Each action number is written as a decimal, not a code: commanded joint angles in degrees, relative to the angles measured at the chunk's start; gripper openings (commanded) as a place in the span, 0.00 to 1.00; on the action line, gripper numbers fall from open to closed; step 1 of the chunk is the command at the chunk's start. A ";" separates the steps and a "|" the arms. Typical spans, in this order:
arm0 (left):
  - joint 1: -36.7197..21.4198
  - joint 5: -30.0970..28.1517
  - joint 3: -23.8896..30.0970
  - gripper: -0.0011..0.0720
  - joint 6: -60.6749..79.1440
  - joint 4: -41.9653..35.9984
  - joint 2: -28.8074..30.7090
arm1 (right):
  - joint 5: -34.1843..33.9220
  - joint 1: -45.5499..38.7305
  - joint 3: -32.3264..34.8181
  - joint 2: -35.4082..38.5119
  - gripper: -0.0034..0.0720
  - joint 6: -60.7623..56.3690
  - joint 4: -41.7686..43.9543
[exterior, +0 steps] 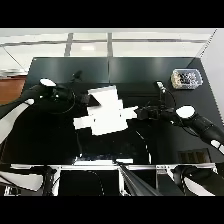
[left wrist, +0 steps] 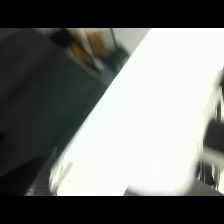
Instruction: Fold the box and place the chain.
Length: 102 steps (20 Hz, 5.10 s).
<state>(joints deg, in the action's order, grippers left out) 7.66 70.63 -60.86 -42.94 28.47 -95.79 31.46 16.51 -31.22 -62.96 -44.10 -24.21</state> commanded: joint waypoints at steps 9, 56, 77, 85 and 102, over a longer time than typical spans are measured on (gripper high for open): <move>3.37 9.60 -8.33 0.25 11.74 11.19 -5.75 | -0.72 0.57 0.11 0.02 0.06 0.02 -1.70; 16.22 -19.45 9.62 0.05 50.62 13.51 7.76 | 1.86 15.23 -2.19 -2.10 0.99 37.75 -20.35; 16.22 -19.47 9.62 0.05 50.62 13.49 7.74 | 8.66 6.10 -4.83 -6.82 0.99 57.99 -1.22; 16.24 -19.47 9.62 0.05 50.62 13.51 7.74 | 10.95 6.12 -4.76 -11.32 0.99 62.58 -1.40; 16.24 -19.47 9.62 0.05 50.62 13.53 7.74 | 8.35 8.07 -4.92 -13.73 0.99 59.78 -6.60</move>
<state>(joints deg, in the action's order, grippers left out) 23.88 51.18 -51.27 7.68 42.00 -88.01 40.23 24.27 -36.07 -76.64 16.36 -30.22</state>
